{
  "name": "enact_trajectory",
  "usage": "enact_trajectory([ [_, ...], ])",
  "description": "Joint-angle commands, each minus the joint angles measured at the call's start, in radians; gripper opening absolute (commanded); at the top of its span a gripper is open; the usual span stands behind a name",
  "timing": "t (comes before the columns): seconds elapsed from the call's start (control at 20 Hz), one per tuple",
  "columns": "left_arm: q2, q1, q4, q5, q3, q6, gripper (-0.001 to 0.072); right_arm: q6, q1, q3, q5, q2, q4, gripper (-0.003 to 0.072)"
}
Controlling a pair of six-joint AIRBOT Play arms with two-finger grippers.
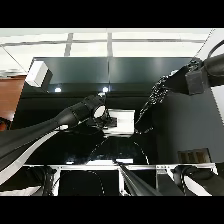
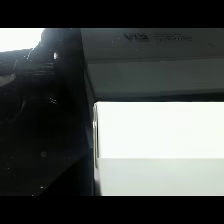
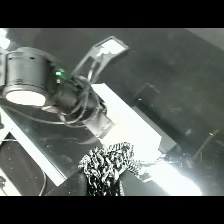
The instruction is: Fold the box and place the chain.
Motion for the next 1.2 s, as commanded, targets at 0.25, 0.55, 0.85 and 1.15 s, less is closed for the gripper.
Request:
enact_trajectory([
  [0.25, 0.0, 0.0, 0.0, 0.0, 0.0, 0.0, 0.0031, 0.015, 0.175, -0.307, -0.25, 0.001, 0.055, 0.0012],
  [0.55, 0.0, 0.0, 0.0, 0.0, 0.0, 0.0, 0.0031, 0.023, 0.224, -0.487, -0.529, 0.0, 0.136, 0.0013],
  [0.85, 0.0, 0.0, 0.0, 0.0, 0.0, 0.0, 0.003, 0.023, 0.229, -0.716, -0.628, 0.0, 0.139, 0.0013],
  [1.15, 0.0, 0.0, 0.0, 0.0, 0.0, 0.0, 0.0031, 0.024, 0.242, -0.779, -0.726, -0.014, 0.222, 0.0157],
])
